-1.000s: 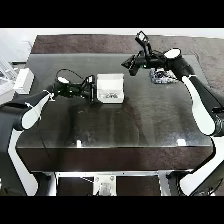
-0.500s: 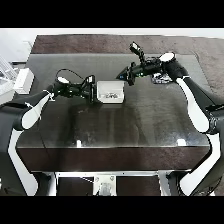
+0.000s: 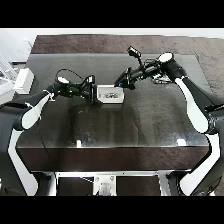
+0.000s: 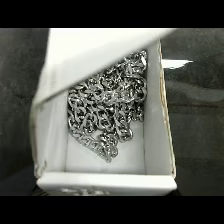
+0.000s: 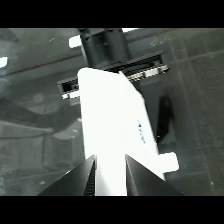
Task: Fold the box and place the chain.
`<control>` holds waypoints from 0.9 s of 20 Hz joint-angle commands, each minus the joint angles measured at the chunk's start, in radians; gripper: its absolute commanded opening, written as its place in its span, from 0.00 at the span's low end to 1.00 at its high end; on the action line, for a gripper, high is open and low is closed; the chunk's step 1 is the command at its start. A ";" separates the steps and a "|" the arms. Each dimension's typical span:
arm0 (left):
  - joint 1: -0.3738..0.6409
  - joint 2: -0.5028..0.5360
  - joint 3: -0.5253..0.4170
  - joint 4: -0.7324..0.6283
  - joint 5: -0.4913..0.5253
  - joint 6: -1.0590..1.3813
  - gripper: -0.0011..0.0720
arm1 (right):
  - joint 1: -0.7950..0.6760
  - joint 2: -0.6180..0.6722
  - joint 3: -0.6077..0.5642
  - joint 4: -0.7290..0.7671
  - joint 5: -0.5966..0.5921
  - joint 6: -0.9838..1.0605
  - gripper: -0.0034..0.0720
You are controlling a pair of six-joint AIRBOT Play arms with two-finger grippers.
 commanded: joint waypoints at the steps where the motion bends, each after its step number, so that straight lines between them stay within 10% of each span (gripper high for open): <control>1: 0.001 0.000 0.000 0.000 0.000 0.000 0.63 | 0.004 -0.006 -0.001 0.000 0.027 0.001 0.36; 9: 0.001 0.000 0.000 0.000 0.000 0.000 0.63 | 0.028 -0.031 -0.002 -0.008 0.010 -0.026 0.57; 18: 0.001 0.000 0.000 0.000 0.000 0.000 0.63 | 0.029 -0.041 -0.002 -0.087 0.001 -0.074 0.57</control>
